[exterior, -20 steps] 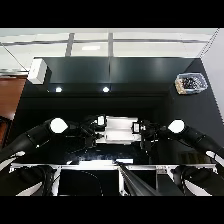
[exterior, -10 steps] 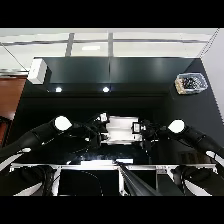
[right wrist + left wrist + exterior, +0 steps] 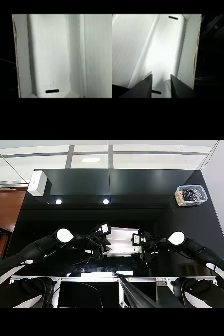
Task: Fold the box and place the chain.
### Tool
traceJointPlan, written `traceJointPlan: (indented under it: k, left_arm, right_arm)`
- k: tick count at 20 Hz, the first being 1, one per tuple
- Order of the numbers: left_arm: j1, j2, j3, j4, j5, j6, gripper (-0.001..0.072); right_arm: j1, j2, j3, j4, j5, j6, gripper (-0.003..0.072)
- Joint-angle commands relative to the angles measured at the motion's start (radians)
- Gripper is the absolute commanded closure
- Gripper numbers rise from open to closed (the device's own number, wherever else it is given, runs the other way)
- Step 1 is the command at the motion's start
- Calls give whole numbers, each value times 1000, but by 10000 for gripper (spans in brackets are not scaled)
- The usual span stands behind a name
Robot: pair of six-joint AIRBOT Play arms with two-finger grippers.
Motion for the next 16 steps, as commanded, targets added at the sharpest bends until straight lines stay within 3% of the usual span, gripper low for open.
traceJointPlan:
  k: [1,2,3,4,5,8,12,16]
  left_arm:
    - [-3,0,0,11,4,4,358]
    - [-3,0,0,12,3,4,269]
    - [-1,0,1,15,0,4,332]
    - [1,1,1,24,-1,4,553]
    - [2,5,2,46,-6,3,683]
    - [34,50,15,159,-40,-119,687]
    - [142,198,15,369,-107,-444,687]
    - [304,290,15,509,-308,-772,686]
  right_arm:
    - [1,-1,0,2,1,0,493]
    - [1,-1,0,2,1,0,493]
    - [1,-1,0,2,1,0,493]
    - [1,-1,0,2,1,0,493]
    - [1,-1,0,2,1,0,494]
    - [1,-1,0,1,-4,0,494]
    - [1,-1,0,1,-54,0,494]
    - [1,-1,0,1,-59,0,494]
